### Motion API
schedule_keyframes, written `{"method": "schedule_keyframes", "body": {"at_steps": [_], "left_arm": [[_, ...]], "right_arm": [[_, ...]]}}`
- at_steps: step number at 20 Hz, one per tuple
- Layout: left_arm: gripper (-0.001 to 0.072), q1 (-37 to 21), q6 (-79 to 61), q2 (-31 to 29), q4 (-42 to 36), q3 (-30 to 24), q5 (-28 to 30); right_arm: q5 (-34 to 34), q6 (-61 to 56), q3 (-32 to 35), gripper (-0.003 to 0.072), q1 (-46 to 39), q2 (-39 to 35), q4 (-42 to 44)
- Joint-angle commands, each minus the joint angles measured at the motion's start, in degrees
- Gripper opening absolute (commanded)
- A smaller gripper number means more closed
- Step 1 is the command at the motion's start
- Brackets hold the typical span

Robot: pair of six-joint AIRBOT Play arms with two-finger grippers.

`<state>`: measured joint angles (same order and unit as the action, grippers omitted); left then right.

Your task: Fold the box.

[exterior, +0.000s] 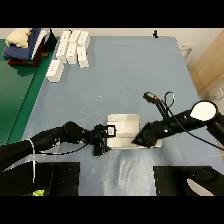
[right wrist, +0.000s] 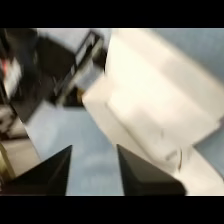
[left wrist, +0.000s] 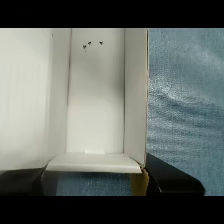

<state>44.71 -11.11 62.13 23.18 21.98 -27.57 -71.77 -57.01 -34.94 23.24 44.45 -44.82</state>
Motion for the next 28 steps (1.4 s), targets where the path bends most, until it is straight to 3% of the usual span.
{"method": "schedule_keyframes", "body": {"at_steps": [1, 5, 7, 9, 13, 16, 23, 28], "left_arm": [[0.0415, -0.04, 0.02, 0.02, 0.0, 0.04, 0.02], [0.0416, -0.04, 0.02, 0.02, 0.0, 0.04, 0.02], [0.0416, -0.04, 0.02, 0.02, 0.0, 0.04, 0.02], [0.0416, -0.04, 0.02, 0.02, 0.0, 0.04, 0.02], [0.0416, -0.04, 0.02, 0.02, 0.0, 0.04, 0.02], [0.0415, -0.04, 0.02, 0.02, 0.0, 0.04, 0.02], [0.0416, -0.04, 0.02, 0.02, 0.0, 0.04, 0.02], [0.0416, -0.04, 0.02, 0.02, 0.0, 0.04, 0.02]], "right_arm": [[-4.48, 1.09, 2.16, 0.0642, 3.72, -6.51, -16.37], [2.05, 9.42, 3.98, 0.0664, 5.38, -5.18, -26.51], [6.08, 13.33, 4.66, 0.0664, 5.38, -2.67, -27.45], [7.67, 15.21, 4.87, 0.0664, 5.38, 0.24, -26.56], [10.56, 36.2, 4.92, 0.0664, 5.07, 2.38, -21.46], [11.78, 44.35, 5.11, 0.0664, 2.01, 2.99, -16.63], [11.63, 38.77, 6.93, 0.0639, 0.2, 2.82, -14.82], [13.35, 41.64, 7.04, 0.0639, 0.2, 4.22, -15.15]]}}
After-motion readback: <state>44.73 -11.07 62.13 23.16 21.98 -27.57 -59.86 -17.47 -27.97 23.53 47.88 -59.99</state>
